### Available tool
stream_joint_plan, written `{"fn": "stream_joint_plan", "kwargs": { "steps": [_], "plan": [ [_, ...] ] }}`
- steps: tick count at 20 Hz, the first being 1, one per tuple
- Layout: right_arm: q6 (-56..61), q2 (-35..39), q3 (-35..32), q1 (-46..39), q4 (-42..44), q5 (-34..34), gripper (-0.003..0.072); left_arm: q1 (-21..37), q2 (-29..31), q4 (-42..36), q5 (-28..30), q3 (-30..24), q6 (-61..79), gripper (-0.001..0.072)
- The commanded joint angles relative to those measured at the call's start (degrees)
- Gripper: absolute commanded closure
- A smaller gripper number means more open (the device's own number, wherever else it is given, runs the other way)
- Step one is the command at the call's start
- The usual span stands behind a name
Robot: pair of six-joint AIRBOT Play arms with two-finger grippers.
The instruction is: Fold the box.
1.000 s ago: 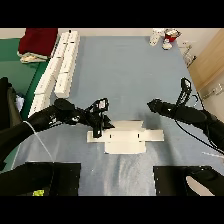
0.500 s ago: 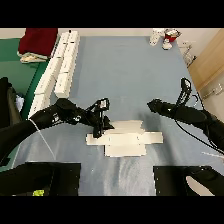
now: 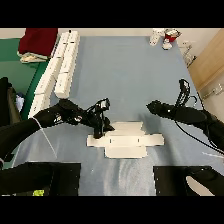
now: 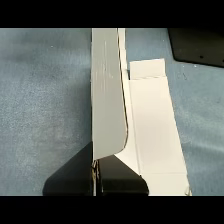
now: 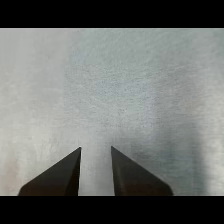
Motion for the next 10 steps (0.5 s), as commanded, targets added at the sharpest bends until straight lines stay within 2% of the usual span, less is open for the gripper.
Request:
{"fn": "stream_joint_plan", "kwargs": {
  "steps": [1,9,10],
  "plan": [
    [0.0,0.0,0.0,0.0,0.0,-1.6,0.0395,0.0,-0.1,0.3,-1.9,0.0,0.0,0.0698],
    [0.0,0.0,0.0,0.0,-0.2,-5.4,0.0409,0.0,-0.1,0.3,-3.3,0.0,0.0,0.0698],
    [0.0,0.0,0.1,0.0,-0.2,-6.8,0.0559,0.0,-0.1,0.3,-3.3,0.0,0.0,0.0697]
  ]
}}
